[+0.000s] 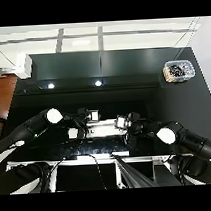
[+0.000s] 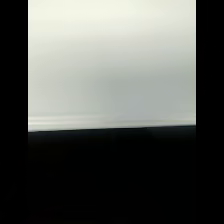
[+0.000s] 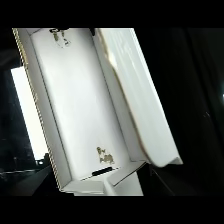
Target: Fold the box and place the chain.
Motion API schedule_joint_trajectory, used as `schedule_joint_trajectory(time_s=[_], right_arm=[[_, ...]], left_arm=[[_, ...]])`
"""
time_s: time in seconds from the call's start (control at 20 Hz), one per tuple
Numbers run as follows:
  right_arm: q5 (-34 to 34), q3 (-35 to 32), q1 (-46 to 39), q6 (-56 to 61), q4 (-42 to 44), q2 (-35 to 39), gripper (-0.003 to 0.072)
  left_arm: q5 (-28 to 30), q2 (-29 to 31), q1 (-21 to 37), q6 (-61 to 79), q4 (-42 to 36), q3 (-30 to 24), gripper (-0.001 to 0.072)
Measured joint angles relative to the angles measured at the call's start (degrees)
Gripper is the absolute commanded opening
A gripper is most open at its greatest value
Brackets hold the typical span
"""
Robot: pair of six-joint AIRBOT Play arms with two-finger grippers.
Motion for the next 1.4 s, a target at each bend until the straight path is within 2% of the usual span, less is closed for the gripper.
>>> schedule_joint_trajectory(time_s=[0.35,0.55,0.9,1.4], right_arm=[[-1.9,0.22,-0.44,0.0,-0.63,0.0,0.0704],[-0.76,0.63,-1.11,-1.16,0.81,0.0,0.0704],[3.5,1.46,-6.01,-13.79,11.63,-2.58,0.0704],[9.79,3.1,-8.87,-32.0,26.27,-9.31,0.0703]], left_arm=[[0.0,0.0,0.0,0.0,0.0,0.0,0.0032],[0.0,0.0,0.0,0.0,0.0,0.0,0.0032],[0.02,0.0,0.0,0.0,0.0,0.0,0.0032],[0.02,0.0,0.0,0.0,0.0,0.0,0.0032]])
